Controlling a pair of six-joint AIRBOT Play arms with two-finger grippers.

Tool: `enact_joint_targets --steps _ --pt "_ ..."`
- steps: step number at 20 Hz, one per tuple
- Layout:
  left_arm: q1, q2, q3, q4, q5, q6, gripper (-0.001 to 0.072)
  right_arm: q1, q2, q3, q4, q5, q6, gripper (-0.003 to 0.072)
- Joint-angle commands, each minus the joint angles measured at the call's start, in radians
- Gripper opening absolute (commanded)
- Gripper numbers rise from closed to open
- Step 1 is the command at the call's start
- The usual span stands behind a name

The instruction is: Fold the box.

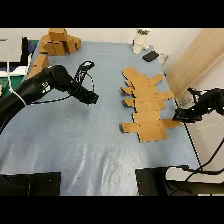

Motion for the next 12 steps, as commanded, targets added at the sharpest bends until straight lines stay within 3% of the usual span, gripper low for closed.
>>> enact_joint_targets --steps 1,2,3,5,6,7,9,12 --pt "0.0 0.0 0.001 -0.058 -0.021 0.001 0.0018 -0.012 -0.059 0.001 0.193 -0.079 -0.134 0.0268" --pt "0.0 0.0 0.001 -0.075 -0.045 0.002 0.0018 0.006 -0.059 0.0 0.2 -0.108 -0.133 0.0051" --pt "0.001 0.0 0.001 -0.089 -0.068 0.011 0.0019 0.032 -0.059 -0.001 0.206 -0.143 -0.13 0.0004" --pt "0.004 0.001 0.003 -0.128 -0.119 0.076 0.0057 0.087 -0.057 -0.006 0.246 -0.196 -0.056 0.0002" --pt "0.009 0.001 0.008 -0.145 -0.155 0.088 0.0375 0.121 -0.052 -0.014 0.289 -0.211 -0.018 0.0002" --pt "0.02 0.001 0.012 -0.166 -0.19 0.088 0.0542 0.162 -0.041 -0.033 0.354 -0.22 0.002 0.0002" --pt "0.048 0.001 0.013 -0.209 -0.256 0.088 0.0541 0.261 -0.003 -0.098 0.433 -0.195 0.032 0.0001" --pt "0.097 0.005 0.012 -0.227 -0.36 0.089 0.0541 0.423 0.071 -0.225 0.424 -0.067 0.106 0.0"
